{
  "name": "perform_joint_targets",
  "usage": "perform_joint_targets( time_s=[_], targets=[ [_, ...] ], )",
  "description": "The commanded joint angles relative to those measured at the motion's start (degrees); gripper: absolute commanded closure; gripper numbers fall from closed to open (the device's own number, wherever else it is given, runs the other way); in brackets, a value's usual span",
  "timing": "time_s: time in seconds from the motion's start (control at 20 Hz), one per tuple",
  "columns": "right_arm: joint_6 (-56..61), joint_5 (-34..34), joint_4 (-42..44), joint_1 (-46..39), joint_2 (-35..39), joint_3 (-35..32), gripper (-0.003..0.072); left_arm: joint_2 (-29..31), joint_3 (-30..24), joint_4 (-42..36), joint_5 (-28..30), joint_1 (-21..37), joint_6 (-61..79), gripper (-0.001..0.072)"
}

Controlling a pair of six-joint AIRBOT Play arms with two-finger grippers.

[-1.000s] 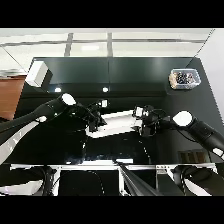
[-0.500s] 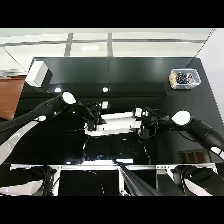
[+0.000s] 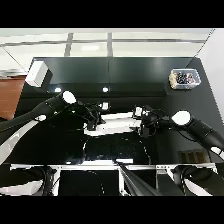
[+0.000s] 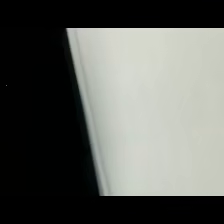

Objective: Fold the box and place the chain.

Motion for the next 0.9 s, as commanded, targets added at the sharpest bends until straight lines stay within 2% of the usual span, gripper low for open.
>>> perform_joint_targets(
  time_s=[0.0, 0.2, 0.4, 0.55, 0.85],
  targets=[
    [-0.02, -0.55, -0.22, -0.04, -0.04, 0.07, 0.0056, 0.04, 0.04, 0.17, 0.00, -0.04, 0.02, 0.0682],
    [-3.10, 0.35, 1.97, -0.04, -0.83, 0.07, 0.0056, 0.04, 0.04, 0.17, 0.15, -0.04, 0.02, 0.0682],
    [-9.14, 2.99, 6.82, -0.04, -4.96, 0.28, 0.0056, 0.04, 0.07, 0.17, 0.13, -0.04, 0.02, 0.0682],
    [-10.73, 6.71, 5.38, -0.02, -6.84, 0.46, 0.0056, 0.04, 0.07, 0.15, 0.11, -0.04, 0.00, 0.0682],
    [-11.13, 5.77, 1.81, -0.02, -10.25, 0.46, 0.0057, 0.04, 0.04, 0.11, 0.07, -0.04, -0.02, 0.0682]
  ],
)
